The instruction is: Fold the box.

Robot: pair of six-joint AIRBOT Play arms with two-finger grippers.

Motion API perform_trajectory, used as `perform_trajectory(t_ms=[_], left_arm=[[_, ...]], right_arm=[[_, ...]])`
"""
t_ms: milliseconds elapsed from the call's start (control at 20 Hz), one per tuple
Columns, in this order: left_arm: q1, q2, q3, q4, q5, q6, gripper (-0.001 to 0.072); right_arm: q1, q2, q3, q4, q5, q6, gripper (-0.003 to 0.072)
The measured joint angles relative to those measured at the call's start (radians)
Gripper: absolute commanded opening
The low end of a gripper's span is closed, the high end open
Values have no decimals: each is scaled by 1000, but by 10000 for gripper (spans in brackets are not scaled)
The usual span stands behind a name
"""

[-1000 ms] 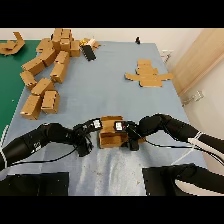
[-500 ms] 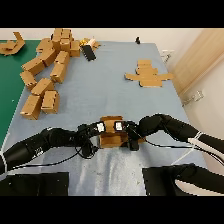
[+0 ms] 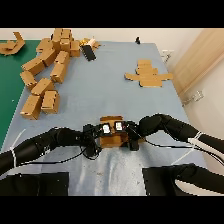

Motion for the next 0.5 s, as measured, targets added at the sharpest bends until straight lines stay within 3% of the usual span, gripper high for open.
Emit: perform_trajectory(t_ms=[500], left_arm=[[-11,-71,23,-101,4,81,684]], right_arm=[[0,0,0,-1,-1,-1,511]])
